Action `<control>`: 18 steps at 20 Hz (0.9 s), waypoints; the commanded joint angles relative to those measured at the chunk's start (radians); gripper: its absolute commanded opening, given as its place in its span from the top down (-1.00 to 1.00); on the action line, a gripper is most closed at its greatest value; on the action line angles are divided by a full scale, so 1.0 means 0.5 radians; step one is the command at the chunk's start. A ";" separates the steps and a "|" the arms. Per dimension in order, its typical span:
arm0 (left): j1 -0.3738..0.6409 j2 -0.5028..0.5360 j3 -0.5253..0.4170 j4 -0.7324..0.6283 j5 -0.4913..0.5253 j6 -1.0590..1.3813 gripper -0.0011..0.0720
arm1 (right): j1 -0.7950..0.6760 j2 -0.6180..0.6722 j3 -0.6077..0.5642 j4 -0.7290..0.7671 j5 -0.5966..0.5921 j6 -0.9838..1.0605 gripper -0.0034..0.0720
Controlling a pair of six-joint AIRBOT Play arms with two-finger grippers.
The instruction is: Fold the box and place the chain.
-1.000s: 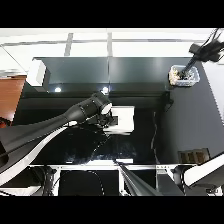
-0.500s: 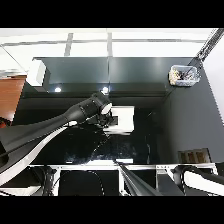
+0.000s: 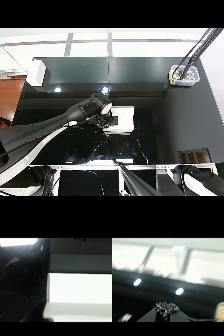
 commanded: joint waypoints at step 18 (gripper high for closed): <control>0.001 0.000 0.000 0.001 -0.007 0.000 0.90 | 0.702 0.034 -1.502 0.457 -0.285 -0.011 0.87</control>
